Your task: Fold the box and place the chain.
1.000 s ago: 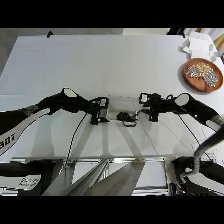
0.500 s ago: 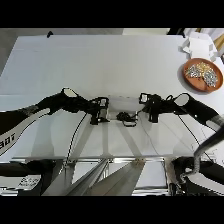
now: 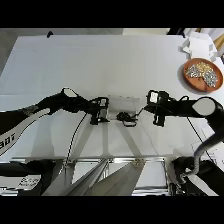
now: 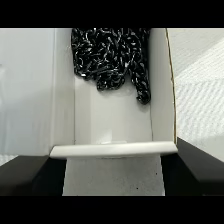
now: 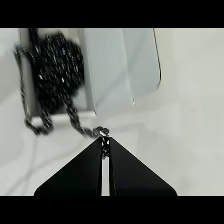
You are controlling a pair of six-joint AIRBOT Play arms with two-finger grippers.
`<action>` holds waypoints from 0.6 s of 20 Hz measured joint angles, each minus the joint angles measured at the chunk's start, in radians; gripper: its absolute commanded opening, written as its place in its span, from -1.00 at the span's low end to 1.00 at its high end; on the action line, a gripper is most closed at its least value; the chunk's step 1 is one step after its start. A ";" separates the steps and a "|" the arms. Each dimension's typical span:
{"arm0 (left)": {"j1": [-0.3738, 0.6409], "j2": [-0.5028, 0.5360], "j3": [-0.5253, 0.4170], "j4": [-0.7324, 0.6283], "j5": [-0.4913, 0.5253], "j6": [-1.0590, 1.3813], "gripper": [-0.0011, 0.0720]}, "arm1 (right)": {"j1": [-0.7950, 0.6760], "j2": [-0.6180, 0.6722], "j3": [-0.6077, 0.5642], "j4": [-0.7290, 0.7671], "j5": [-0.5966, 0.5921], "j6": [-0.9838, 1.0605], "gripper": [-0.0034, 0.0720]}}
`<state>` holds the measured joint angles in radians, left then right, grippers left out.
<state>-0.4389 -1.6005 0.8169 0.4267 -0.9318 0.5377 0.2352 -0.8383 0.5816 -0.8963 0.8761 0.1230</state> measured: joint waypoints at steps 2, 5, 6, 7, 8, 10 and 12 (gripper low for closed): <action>0.000 0.000 0.000 0.000 0.000 0.000 -0.55 | 0.037 0.071 0.000 0.057 0.005 0.018 -0.87; 0.000 0.000 0.000 0.000 0.000 0.000 -0.55 | 0.106 0.114 0.000 0.162 -0.023 0.032 -0.87; 0.000 0.000 0.000 0.000 0.000 0.000 -0.55 | 0.136 0.112 0.000 0.189 -0.047 0.035 -0.87; 0.000 0.000 0.000 0.000 0.000 0.000 -0.55 | 0.166 0.100 0.000 0.210 -0.077 0.043 -0.87; 0.000 0.000 0.000 0.000 0.000 0.000 -0.55 | 0.194 0.080 0.000 0.225 -0.111 0.058 -0.86; 0.000 0.000 0.000 0.000 0.000 0.000 -0.55 | 0.246 0.020 0.000 0.247 -0.187 0.093 -0.86; 0.000 0.000 0.000 0.000 0.000 0.000 -0.55 | 0.277 -0.057 0.000 0.258 -0.247 0.145 -0.86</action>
